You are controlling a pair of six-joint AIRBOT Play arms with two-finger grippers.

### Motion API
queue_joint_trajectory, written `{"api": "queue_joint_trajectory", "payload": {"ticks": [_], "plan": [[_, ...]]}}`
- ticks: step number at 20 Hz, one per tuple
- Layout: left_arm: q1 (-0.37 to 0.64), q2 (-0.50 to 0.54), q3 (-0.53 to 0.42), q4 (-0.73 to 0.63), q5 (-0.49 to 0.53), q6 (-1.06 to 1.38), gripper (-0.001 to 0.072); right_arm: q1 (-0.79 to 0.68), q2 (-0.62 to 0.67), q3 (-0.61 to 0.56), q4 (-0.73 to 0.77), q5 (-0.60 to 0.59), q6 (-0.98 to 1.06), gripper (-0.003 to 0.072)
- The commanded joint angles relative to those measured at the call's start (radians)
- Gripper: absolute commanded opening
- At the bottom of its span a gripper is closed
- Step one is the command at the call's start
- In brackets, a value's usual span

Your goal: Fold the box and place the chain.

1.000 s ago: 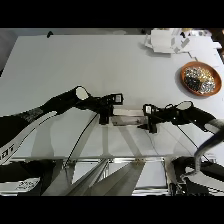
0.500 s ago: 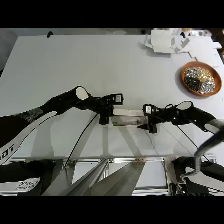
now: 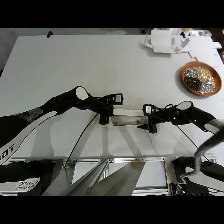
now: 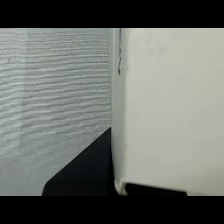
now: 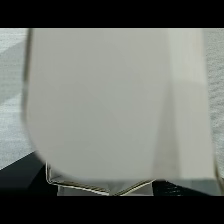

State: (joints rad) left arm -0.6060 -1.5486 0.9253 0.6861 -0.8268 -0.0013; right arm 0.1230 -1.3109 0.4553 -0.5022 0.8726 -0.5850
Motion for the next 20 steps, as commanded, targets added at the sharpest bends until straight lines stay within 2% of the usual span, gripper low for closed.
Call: {"api": "queue_joint_trajectory", "payload": {"ticks": [1,4,5,7,9,10,13,14,15,17,18,20], "plan": [[0.0,0.0,0.0,-0.008,0.0,0.0,0.001,0.0,0.0,0.0,0.0,0.0,0.0,0.041],[0.002,0.012,0.0,-0.006,0.0,0.0,0.0014,0.0,0.0,0.0,0.0,0.0,0.0,0.041],[0.002,0.021,0.0,0.009,-0.005,0.0,0.0086,0.0,0.0,0.0,0.0,0.0,0.0,0.041],[0.003,0.049,0.0,0.051,-0.018,-0.008,0.0354,0.0,0.0,0.0,0.0,0.0,0.0,0.041],[0.013,0.086,0.0,0.094,-0.027,-0.022,0.0476,0.0,0.0,0.0,0.0,0.0,0.0,0.041],[0.021,0.105,0.0,0.113,-0.032,-0.054,0.0513,0.0,0.0,0.0,0.0,0.0,0.0,0.041],[0.054,0.173,0.0,0.246,-0.106,-0.195,0.0513,0.0,0.0,0.0,0.0,0.0,0.0,0.041],[0.065,0.2,0.0,0.312,-0.148,-0.247,0.0493,0.0,0.0,0.0,0.0,0.0,0.0,0.041],[0.071,0.226,0.0,0.368,-0.171,-0.283,0.0375,0.0,0.0,0.0,0.0,0.0,0.0,0.041],[0.068,0.286,0.0,0.383,-0.228,-0.314,0.0092,0.0,0.0,0.0,0.0,0.0,0.0,0.041],[0.06,0.31,0.0,0.368,-0.257,-0.314,0.0004,0.0,0.0,0.0,0.0,0.0,0.0,0.041],[0.017,0.331,0.0,0.337,-0.324,-0.315,0.0002,0.0,0.0,0.0,0.0,0.002,0.0,0.041]]}}
